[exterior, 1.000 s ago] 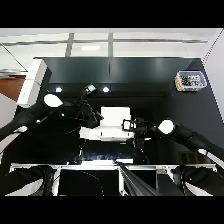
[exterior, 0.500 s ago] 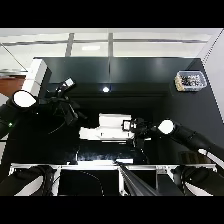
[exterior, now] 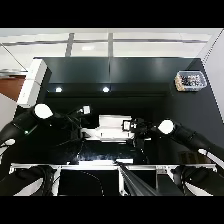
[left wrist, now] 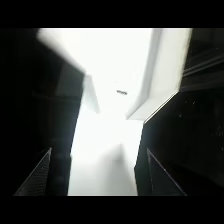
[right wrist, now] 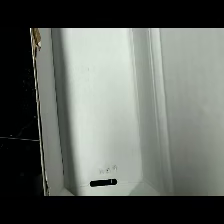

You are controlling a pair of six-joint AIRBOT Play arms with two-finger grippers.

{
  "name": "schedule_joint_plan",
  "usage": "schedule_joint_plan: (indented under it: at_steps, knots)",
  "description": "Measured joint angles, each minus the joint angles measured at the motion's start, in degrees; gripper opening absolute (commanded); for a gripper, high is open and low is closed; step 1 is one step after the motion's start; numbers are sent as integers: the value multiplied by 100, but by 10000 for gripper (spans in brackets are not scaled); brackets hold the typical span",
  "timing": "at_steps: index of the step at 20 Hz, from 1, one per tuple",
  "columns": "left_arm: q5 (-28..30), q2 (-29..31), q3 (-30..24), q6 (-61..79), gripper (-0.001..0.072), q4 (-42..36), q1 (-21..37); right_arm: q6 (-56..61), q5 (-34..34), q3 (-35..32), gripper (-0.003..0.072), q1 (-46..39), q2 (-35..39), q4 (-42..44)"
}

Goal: Fold the box and place the chain.

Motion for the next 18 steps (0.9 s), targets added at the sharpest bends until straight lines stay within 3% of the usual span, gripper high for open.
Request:
schedule_joint_plan:
  at_steps: [7,12,18]
  knots:
    - [518,-361,-63,501,676,-181,-516,0,-2,0,319,0,0,0]
    - [750,-509,-63,590,309,-645,-573,4,-17,0,319,0,0,0]
    - [688,-542,-63,625,285,-907,-640,0,2,0,319,0,0,-7]
